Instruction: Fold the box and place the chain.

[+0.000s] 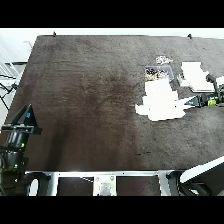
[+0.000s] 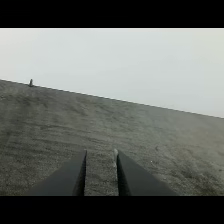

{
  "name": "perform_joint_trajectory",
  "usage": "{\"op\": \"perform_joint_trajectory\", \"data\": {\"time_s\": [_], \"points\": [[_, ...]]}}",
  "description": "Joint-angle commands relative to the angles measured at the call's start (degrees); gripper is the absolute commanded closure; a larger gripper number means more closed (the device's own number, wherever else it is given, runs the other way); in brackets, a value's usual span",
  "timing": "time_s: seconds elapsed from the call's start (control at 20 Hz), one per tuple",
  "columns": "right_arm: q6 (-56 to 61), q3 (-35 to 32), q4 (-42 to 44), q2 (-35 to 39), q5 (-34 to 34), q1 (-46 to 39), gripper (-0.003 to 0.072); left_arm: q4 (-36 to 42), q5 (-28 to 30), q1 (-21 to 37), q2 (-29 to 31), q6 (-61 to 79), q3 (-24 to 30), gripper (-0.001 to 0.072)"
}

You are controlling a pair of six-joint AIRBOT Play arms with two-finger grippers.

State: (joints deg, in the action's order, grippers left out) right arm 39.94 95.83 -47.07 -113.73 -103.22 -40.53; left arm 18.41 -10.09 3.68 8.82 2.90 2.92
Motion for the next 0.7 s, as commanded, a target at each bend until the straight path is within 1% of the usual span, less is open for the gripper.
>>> {"op": "perform_joint_trajectory", "data": {"time_s": [0.0, 0.2, 0.4, 0.5, 0.65], "points": [[-0.1, -7.2, 4.5, 7.2, 3.0, 2.4, 0.0676, 0.0, 0.0, 0.0, 0.0, 0.0, 0.0, 0.0477], [0.1, -20.2, 7.1, 17.3, 11.3, 8.2, 0.0676, 0.0, 0.0, 0.0, 0.0, 0.0, 0.0, 0.0476], [0.2, -34.1, 12.8, 25.6, 21.0, 16.2, 0.0676, 0.0, 0.0, 0.0, 0.0, 0.0, 0.0, 0.0476], [0.3, -37.7, 15.2, 28.6, 25.7, 20.5, 0.0677, 0.0, 0.0, 0.0, 0.0, 0.0, 0.0, 0.0476], [3.2, -38.6, 15.6, 31.4, 33.7, 27.6, 0.0676, 0.0, 0.0, 0.0, 0.0, 0.2, 0.0, 0.0476]]}}
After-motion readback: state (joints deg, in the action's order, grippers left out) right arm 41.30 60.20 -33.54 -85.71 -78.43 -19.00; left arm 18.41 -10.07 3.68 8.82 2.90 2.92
